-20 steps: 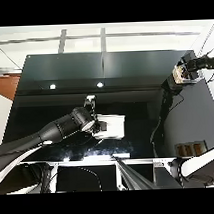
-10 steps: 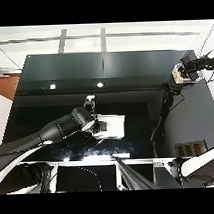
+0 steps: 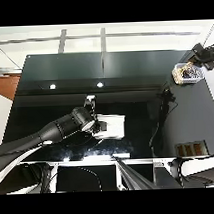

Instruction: Fold the box and place the chain.

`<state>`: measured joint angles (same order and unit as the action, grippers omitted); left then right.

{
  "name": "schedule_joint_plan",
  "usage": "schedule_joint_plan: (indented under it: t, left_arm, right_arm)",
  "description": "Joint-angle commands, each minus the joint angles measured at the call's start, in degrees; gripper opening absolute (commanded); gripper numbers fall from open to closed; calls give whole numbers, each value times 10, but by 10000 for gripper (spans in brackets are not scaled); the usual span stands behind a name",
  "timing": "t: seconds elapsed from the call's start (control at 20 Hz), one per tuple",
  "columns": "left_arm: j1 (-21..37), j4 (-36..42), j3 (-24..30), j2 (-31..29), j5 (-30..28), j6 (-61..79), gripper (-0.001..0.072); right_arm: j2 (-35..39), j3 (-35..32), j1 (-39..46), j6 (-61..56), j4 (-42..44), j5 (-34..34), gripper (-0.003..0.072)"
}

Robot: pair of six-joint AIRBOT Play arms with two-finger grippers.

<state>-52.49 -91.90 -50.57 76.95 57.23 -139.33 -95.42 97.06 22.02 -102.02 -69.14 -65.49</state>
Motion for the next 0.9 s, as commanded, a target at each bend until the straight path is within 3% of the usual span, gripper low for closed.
schedule_joint_plan:
  t: [0.0, 0.5, 0.85]
  left_arm:
    - [0, 0, 0, 0, 0, 0, 29]
    - [0, 0, 0, 0, 0, 0, 29]
    - [0, 0, 0, 0, 1, 0, 29]
  right_arm:
    - [83, 1, 15, 78, 1, -22, 37]
    - [324, 0, 5, 169, 37, -97, 37]
    - [445, -28, -122, 183, 15, -151, 36]
